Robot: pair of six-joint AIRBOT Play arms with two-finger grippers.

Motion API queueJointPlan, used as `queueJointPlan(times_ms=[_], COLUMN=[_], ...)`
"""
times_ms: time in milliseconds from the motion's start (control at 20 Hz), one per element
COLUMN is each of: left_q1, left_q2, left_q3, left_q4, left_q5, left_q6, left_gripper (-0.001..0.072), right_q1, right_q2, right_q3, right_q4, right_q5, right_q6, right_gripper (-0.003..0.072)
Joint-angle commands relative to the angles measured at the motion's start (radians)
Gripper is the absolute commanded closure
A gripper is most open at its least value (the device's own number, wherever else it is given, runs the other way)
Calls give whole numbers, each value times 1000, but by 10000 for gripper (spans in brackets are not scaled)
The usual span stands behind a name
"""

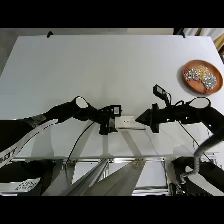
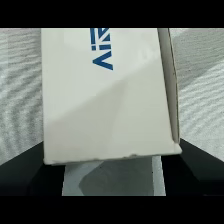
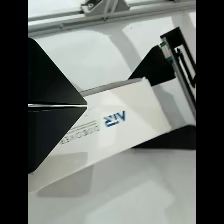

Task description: Fold the box and place the chain.

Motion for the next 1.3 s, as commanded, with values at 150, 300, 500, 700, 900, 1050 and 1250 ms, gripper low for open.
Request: queueJointPlan(times_ms=[150,300,500,700,900,1050,1250], left_q1=[0,0,0,0,0,0,0], left_q2=[1,0,1,1,1,0,0], left_q3=[0,0,0,0,0,0,0], left_q4=[0,0,0,0,0,0,0], left_q5=[0,0,0,0,0,0,0], left_q6=[0,0,0,0,0,0,0], left_gripper=[376,376,376,376,376,376,376], right_q1=[-62,-62,-62,-62,-62,-62,-62], right_q2=[2,2,-10,-31,23,113,190], right_q3=[-58,-82,-93,-93,-77,-24,116], right_q4=[-71,-88,-144,-137,-130,-135,-401], right_q5=[25,-12,-91,-52,-27,-24,-47], right_q6=[29,34,98,102,102,155,512], right_gripper=[672,672,675,673,672,672,672])
